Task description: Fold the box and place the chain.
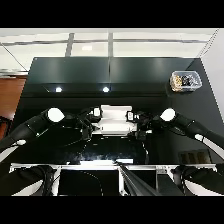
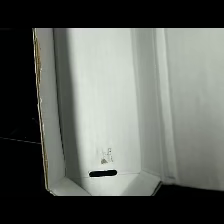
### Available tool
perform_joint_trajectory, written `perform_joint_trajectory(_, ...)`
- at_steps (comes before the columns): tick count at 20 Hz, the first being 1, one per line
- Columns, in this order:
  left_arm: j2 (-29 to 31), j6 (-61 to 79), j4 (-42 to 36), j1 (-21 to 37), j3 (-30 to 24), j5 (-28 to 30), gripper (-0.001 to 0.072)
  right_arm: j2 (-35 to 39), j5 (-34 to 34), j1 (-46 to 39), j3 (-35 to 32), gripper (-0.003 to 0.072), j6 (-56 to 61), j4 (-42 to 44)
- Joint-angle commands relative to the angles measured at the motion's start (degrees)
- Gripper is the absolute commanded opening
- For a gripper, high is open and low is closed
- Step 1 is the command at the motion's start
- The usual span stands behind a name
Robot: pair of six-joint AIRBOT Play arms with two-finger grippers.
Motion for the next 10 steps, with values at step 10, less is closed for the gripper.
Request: perform_joint_trajectory(10, -2.9, 4.3, -9.3, -1.7, 0.2, -0.8, 0.0196, 0.0, 0.0, 0.0, 0.0, 0.0473, 0.0, 0.0)
